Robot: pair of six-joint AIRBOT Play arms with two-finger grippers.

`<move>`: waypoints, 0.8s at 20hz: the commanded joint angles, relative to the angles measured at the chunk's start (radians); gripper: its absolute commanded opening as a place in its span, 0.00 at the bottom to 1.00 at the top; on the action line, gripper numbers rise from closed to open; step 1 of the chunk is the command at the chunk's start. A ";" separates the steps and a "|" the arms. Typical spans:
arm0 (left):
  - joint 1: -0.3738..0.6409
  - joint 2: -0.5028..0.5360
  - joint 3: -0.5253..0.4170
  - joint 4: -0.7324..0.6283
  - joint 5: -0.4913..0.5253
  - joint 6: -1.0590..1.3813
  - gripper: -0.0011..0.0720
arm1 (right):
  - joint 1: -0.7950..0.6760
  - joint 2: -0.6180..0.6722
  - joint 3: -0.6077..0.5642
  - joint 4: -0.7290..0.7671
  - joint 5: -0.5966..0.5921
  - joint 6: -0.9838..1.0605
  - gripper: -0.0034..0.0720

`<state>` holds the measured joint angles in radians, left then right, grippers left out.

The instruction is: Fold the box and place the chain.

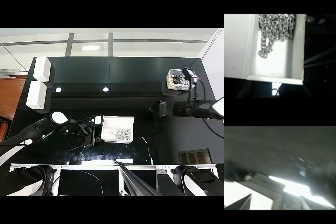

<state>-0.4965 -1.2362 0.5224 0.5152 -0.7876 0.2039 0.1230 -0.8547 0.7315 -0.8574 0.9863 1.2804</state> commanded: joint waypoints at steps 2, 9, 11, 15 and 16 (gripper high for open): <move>-0.001 0.000 0.001 0.000 0.002 -0.001 0.52 | 0.129 -0.154 0.044 0.133 -0.163 -0.012 0.98; -0.001 0.000 0.001 0.000 0.002 -0.001 0.52 | 0.248 -0.320 0.080 0.131 0.042 -0.331 0.98; -0.001 0.000 0.001 0.000 0.003 -0.001 0.52 | 0.246 -0.317 0.081 0.130 0.132 -0.465 0.98; -0.001 0.000 0.001 0.000 0.003 -0.001 0.53 | 0.269 -0.313 0.087 0.136 0.129 -0.621 0.98; -0.001 0.000 0.001 0.000 0.003 -0.001 0.53 | 0.286 -0.314 0.087 0.135 0.127 -0.662 0.98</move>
<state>-0.4965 -1.2362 0.5224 0.5152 -0.7849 0.2031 0.3813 -1.1645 0.8154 -0.7273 1.0809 0.7704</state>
